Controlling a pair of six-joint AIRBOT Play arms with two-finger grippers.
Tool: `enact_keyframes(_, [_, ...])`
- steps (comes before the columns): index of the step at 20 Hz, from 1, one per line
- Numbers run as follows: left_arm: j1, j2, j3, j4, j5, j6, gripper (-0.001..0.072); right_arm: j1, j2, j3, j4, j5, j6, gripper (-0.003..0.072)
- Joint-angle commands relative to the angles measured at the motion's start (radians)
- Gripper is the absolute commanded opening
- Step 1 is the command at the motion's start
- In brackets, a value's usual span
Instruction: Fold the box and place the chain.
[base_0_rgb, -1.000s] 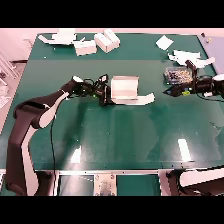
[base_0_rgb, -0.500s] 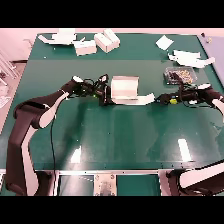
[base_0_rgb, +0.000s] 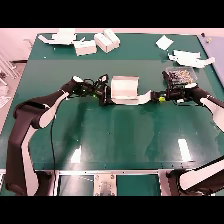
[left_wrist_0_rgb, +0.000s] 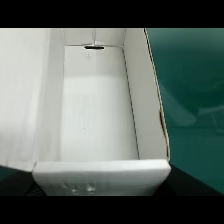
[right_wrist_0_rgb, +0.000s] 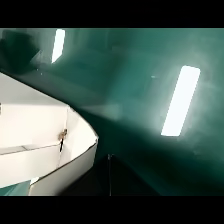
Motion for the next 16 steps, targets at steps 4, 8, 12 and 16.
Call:
enact_keyframes(4, [0.0,0.0,0.0,0.007,0.019,0.0,0.0346,0.014,0.054,0.032,0.025,0.027,0.005,0.0003])
enact_keyframes(8, [0.0,-0.011,-0.002,0.01,0.029,-0.007,0.0345,0.017,0.085,0.039,0.025,0.051,0.027,0.0003])
enact_keyframes(12, [0.0,-0.011,-0.002,0.0,0.028,-0.007,0.0346,0.024,0.085,0.042,0.026,0.069,0.034,0.0004])
enact_keyframes(16, [0.0,-0.012,-0.002,0.0,0.029,-0.007,0.0346,0.057,0.085,0.045,0.025,0.067,0.033,0.0006])
